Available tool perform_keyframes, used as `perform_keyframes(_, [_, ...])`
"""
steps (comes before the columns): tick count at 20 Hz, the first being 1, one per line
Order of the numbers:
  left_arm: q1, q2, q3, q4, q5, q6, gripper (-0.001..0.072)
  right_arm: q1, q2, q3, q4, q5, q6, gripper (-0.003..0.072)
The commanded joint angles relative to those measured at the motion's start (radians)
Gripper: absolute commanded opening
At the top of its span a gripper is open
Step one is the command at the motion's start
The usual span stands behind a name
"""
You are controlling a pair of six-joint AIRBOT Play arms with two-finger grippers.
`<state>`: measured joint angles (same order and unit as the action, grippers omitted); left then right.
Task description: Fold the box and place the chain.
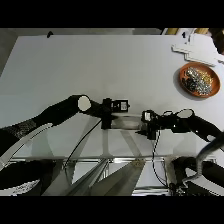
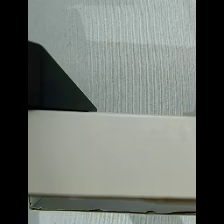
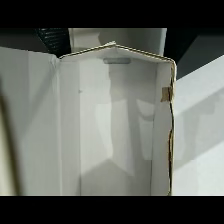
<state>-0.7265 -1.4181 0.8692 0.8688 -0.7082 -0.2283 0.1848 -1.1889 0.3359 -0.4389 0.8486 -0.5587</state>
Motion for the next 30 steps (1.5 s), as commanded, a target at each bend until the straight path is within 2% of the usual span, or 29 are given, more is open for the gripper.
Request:
perform_keyframes(1, [0.000,0.000,0.001,0.000,0.000,0.000,0.0012,0.001,-0.001,0.000,-0.003,-0.003,-0.012,0.0402])
perform_keyframes(30, [0.000,0.000,0.001,0.000,0.000,0.000,0.0012,0.001,0.000,0.000,-0.002,0.000,-0.026,0.0411])
